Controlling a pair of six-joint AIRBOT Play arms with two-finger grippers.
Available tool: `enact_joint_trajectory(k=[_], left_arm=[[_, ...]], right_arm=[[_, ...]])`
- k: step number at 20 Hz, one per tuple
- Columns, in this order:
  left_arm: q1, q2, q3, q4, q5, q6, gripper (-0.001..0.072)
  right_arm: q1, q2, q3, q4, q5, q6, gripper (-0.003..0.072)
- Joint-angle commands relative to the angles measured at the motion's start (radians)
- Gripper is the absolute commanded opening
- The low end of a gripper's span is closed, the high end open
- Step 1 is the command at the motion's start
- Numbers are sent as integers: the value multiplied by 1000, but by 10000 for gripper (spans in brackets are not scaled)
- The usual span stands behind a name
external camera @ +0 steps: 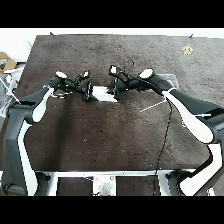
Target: Fold the box and place the chain.
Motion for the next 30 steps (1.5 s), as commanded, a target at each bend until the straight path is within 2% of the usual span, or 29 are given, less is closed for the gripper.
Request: enact_joint_trajectory(k=[1, 6, 11, 12, 13, 16, 21, 28, 30], left_arm=[[1, 0, 1, 0, -1, -1, 351], [1, 0, 1, 0, -1, -1, 352], [1, 0, 1, 0, -1, -1, 352], [1, 0, 1, 0, -1, -1, 351], [1, 0, 1, 0, -1, -1, 352], [1, 0, 1, 0, -1, -1, 352], [1, 0, 1, 0, -1, -1, 352], [1, 0, 1, 0, -1, -1, 351], [1, 0, 1, 0, -1, -1, 352]], right_arm=[[1, 0, -50, -11, 19, 5, 207], [-22, 30, -62, 37, 25, 27, 208], [-38, 60, -34, 232, 53, 26, 205], [-36, 58, -34, 283, 53, 26, 171], [-34, 52, -34, 299, 52, 27, 5], [-34, 4, -35, 268, 52, 27, 4], [-32, -66, -32, 124, 64, 26, 4], [-32, -66, -32, 34, 68, 27, 3], [-33, -60, -32, 48, 60, 29, 3]])
